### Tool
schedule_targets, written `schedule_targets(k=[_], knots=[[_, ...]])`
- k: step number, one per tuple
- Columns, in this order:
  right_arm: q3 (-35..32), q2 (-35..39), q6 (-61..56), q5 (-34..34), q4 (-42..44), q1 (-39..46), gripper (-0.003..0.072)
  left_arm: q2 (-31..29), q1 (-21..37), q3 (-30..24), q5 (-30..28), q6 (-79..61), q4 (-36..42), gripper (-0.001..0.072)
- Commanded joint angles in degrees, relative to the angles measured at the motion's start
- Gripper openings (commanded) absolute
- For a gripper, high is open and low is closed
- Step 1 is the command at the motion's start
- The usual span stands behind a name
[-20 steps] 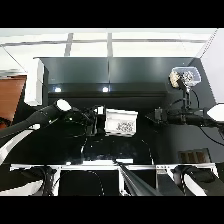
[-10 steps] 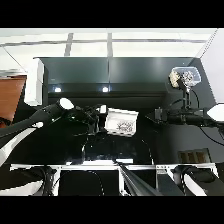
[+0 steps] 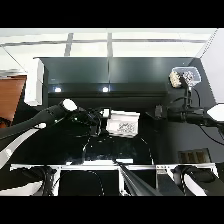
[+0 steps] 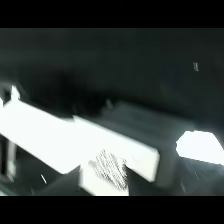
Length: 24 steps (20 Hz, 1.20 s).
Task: Fold the box and place the chain.
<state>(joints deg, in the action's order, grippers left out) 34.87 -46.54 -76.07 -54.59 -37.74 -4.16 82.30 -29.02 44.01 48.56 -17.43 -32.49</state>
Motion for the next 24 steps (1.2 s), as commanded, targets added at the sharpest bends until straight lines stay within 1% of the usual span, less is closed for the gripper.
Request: schedule_targets(k=[1,3,4,6,7,9,10,13,16,22,24], knots=[[0.0,-0.4,2.4,10.5,7.3,-1.4,0.0701,0.0,-0.1,0.0,-0.2,-0.1,0.2,0.0351],[0.0,-2.6,4.3,16.0,7.8,-4.8,0.0701,0.0,-0.1,0.0,-0.7,-0.1,0.2,0.0351],[0.2,-4.5,4.6,17.7,7.8,-6.4,0.0701,0.0,-0.1,0.0,-1.0,-0.1,0.2,0.0351],[1.6,-9.3,8.6,17.8,7.6,-9.2,0.07,0.0,-0.1,0.0,-1.0,0.4,0.2,0.0351],[2.4,-11.4,12.8,17.6,7.6,-10.7,0.07,0.0,-0.1,0.0,-1.0,1.9,0.2,0.0351],[4.1,-13.4,29.7,14.9,5.6,-13.1,0.07,0.0,0.0,0.0,-1.0,2.7,0.2,0.0351],[4.9,-13.3,35.0,12.9,3.8,-13.4,0.07,0.0,-0.1,0.0,-1.3,2.7,0.2,0.0351],[8.2,-13.3,45.6,4.4,-1.8,-13.4,0.07,0.0,-0.1,0.0,-2.1,2.7,0.2,0.0351],[8.4,-13.4,52.3,0.6,-5.2,-13.4,0.07,0.0,-0.1,0.0,-2.0,2.7,0.2,0.0351],[8.3,-13.6,60.1,-0.7,-9.6,-15.0,0.07,0.0,-0.1,0.0,-2.0,2.7,0.2,0.0351],[8.3,-14.5,60.4,-0.9,-9.0,-15.4,0.07,0.0,-0.1,0.0,-2.0,2.7,0.2,0.0351]])
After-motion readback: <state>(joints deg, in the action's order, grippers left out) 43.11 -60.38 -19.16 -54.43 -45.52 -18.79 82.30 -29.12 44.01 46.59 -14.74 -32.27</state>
